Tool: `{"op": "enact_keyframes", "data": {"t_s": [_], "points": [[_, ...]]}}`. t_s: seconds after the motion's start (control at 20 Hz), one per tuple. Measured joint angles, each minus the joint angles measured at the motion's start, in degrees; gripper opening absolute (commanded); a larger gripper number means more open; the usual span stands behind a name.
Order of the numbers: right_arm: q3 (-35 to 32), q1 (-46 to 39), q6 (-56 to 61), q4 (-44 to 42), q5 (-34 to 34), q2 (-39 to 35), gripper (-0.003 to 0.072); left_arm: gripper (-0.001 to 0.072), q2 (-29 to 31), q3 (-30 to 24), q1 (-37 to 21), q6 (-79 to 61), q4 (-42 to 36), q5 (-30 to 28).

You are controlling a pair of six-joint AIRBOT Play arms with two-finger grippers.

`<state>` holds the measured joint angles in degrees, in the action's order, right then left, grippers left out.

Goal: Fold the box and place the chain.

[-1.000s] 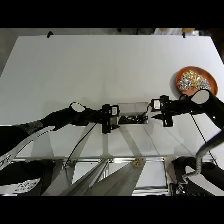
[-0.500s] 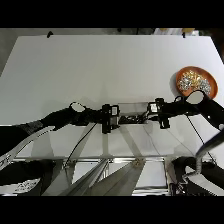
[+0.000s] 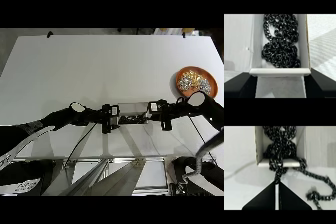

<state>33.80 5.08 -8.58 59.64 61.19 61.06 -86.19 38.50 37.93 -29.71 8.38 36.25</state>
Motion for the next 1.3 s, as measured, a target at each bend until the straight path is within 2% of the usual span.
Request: {"op": "enact_keyframes", "data": {"t_s": [0.15, 0.25, 0.35, 0.5, 0.7, 0.95, 1.0, 1.1, 1.3], "points": [[0.00, 0.00, 2.49, 2.56, 1.29, -4.52, 0.0015, 0.0311, 0.00, 0.00, -0.02, -0.02, 0.00, 0.00], [0.00, 0.00, 3.21, 1.29, 2.03, -8.26, 0.0015, 0.0311, -0.02, 0.00, -0.02, -0.02, 0.00, 0.00], [0.00, 0.00, 3.69, -3.28, 2.40, -12.02, 0.0014, 0.0311, -0.02, 0.00, 0.00, -0.02, 0.00, 0.02], [0.00, 0.02, 4.02, -14.51, 2.58, -16.20, 0.0014, 0.0311, -0.02, 0.00, -0.02, -0.02, 0.00, 0.00], [0.00, 2.56, 4.07, -26.21, 1.55, -18.03, 0.0015, 0.0311, 0.00, 0.00, -0.02, -0.02, 0.00, 0.00], [0.00, 9.05, 5.44, -25.16, -2.89, -14.82, 0.0018, 0.0311, -0.02, 0.00, -0.02, -0.02, 0.00, 0.02], [0.00, 10.01, 5.84, -24.35, -3.50, -13.42, 0.0041, 0.0311, -0.02, 0.00, -0.02, 0.00, 0.00, 0.02], [0.00, 11.17, 6.43, -23.32, -4.22, -10.84, 0.0235, 0.0311, -0.02, 0.00, -0.02, -0.02, 0.00, 0.00], [2.27, 9.97, 7.65, -21.51, -4.48, -8.81, 0.0235, 0.0311, -0.02, 0.00, 0.00, -0.02, 0.00, 0.02]]}}
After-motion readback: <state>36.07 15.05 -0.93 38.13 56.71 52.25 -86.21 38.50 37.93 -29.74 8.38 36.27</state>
